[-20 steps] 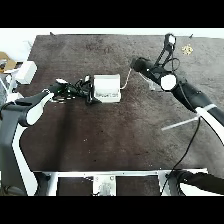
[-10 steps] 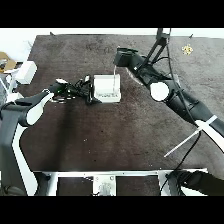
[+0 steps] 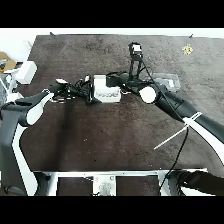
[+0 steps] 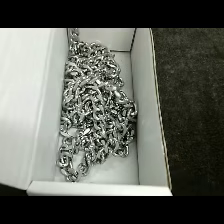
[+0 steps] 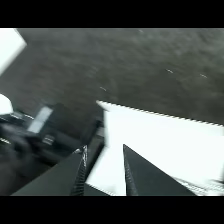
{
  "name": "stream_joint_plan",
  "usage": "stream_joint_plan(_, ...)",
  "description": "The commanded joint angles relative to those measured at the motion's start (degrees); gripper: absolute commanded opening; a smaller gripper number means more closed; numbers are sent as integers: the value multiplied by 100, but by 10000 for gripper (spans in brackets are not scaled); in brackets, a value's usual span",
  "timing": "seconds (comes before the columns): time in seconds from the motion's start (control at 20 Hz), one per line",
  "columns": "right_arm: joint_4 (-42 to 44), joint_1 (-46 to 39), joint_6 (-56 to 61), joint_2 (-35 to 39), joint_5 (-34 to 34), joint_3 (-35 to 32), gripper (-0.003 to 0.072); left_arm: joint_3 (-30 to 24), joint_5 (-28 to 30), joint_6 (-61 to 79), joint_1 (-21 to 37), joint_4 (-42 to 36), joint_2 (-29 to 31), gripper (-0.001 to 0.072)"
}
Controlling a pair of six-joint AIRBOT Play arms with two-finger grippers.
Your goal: Fold the box and place the chain.
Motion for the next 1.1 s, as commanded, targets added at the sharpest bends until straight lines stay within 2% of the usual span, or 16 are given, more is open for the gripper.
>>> stream_joint_plan(0.0, -378, -546, -9, 173, 975, 4, 266, 2, 2, 2, 0, 2, 4, 275)
stream_joint_plan(0.15, -501, -1458, 81, 173, 1209, -223, 266, 2, 2, 2, 0, 2, 4, 275)
stream_joint_plan(0.4, -385, -2688, 793, -463, 516, -951, 266, 0, 0, 2, 0, 2, 4, 275)
stream_joint_plan(0.6, 310, -2785, 791, -1316, -234, -918, 268, 0, 2, 2, 0, 2, 4, 275)
stream_joint_plan(0.7, 629, -2754, 778, -1587, -372, -793, 281, 2, 0, 2, 0, 2, 4, 275)
stream_joint_plan(0.75, 649, -2723, 780, -1698, -411, -708, 386, 0, 2, 2, 0, 2, 4, 275)
stream_joint_plan(0.8, 647, -2684, 776, -1766, -428, -629, 394, 0, 0, 2, 0, 2, 4, 275)
stream_joint_plan(0.9, 647, -2605, 778, -1840, -616, -527, 379, 0, 2, 2, 0, 2, 4, 275)
stream_joint_plan(0.95, 649, -2573, 780, -1840, -787, -527, 301, 2, 0, 2, 0, 2, 4, 275)
stream_joint_plan(1.05, 675, -2544, 804, -1840, -911, -529, 294, 2, 0, 2, 0, 2, 4, 275)
